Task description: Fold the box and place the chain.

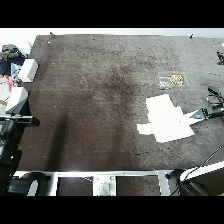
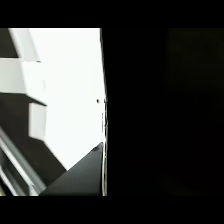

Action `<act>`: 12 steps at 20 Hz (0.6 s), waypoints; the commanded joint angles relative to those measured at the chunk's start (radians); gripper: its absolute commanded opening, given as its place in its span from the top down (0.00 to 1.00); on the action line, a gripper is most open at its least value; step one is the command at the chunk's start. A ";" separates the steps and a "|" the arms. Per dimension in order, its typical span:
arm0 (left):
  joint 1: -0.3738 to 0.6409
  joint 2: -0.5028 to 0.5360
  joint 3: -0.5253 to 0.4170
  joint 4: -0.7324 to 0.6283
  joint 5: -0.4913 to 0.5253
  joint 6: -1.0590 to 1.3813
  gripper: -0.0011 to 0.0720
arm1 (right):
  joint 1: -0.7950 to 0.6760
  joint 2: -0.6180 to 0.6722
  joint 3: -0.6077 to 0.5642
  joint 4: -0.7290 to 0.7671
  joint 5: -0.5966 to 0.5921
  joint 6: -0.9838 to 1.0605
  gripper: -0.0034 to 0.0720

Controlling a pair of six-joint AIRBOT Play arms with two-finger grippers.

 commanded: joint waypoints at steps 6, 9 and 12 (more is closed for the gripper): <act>0.000 0.000 0.000 0.000 0.000 0.000 0.97 | 0.212 0.259 -0.507 0.425 -0.327 -0.033 0.94; 0.000 0.000 0.000 0.000 0.000 0.000 0.97 | 0.421 0.322 -0.571 0.533 -0.526 0.013 0.94; 0.000 0.000 0.000 0.000 0.000 0.000 0.97 | 0.626 0.342 -0.559 0.643 -0.748 0.081 0.94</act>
